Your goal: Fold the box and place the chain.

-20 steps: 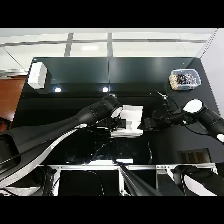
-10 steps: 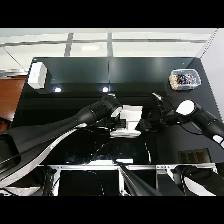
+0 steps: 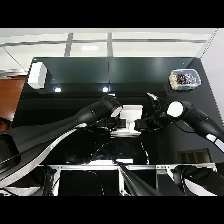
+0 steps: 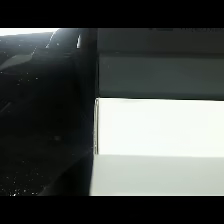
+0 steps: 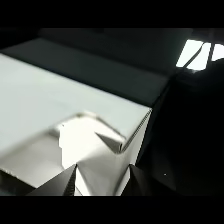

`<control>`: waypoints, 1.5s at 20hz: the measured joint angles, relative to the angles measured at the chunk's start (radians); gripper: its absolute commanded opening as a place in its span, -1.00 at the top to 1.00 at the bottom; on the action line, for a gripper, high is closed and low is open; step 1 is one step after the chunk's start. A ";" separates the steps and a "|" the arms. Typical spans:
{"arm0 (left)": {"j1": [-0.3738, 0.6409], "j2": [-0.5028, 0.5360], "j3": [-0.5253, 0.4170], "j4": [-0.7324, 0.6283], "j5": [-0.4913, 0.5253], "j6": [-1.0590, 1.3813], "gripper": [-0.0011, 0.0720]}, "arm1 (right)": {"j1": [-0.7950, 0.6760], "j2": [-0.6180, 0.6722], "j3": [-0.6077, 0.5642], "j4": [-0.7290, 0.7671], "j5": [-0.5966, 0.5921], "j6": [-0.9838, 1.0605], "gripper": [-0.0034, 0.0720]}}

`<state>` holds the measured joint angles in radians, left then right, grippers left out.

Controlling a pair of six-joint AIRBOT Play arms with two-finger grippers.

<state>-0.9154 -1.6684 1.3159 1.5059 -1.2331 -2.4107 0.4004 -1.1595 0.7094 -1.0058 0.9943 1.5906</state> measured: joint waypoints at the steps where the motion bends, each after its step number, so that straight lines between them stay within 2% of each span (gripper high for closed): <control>1: 0.000 0.000 0.000 0.000 0.000 0.000 0.89 | 0.009 -0.011 0.018 -0.024 0.003 0.029 -0.03; 7: 0.000 0.000 0.000 0.000 0.002 0.002 0.89 | 0.116 -0.106 0.154 -0.233 0.097 0.274 -0.02; 8: 0.000 0.000 0.000 0.000 0.002 0.002 0.89 | 0.139 -0.121 0.171 -0.267 0.103 0.320 0.13; 12: 0.000 0.000 0.000 0.000 0.001 0.002 0.89 | 0.204 -0.159 0.202 -0.360 0.124 0.447 0.13; 14: 0.000 0.000 0.000 0.000 0.001 0.002 0.89 | 0.218 -0.168 0.208 -0.387 0.128 0.481 0.15; 15: 0.000 0.000 0.000 0.000 0.000 0.002 0.89 | 0.222 -0.171 0.209 -0.399 0.130 0.493 0.28; 21: 0.000 0.000 0.000 0.000 0.000 0.002 0.89 | 0.229 -0.182 0.211 -0.453 0.143 0.539 0.28; 29: 0.000 0.000 0.000 0.000 0.000 0.002 0.89 | 0.229 -0.210 0.209 -0.455 0.146 0.549 0.28; 30: 0.000 0.000 0.000 0.000 -0.001 0.002 0.89 | 0.229 -0.216 0.209 -0.452 0.145 0.549 0.41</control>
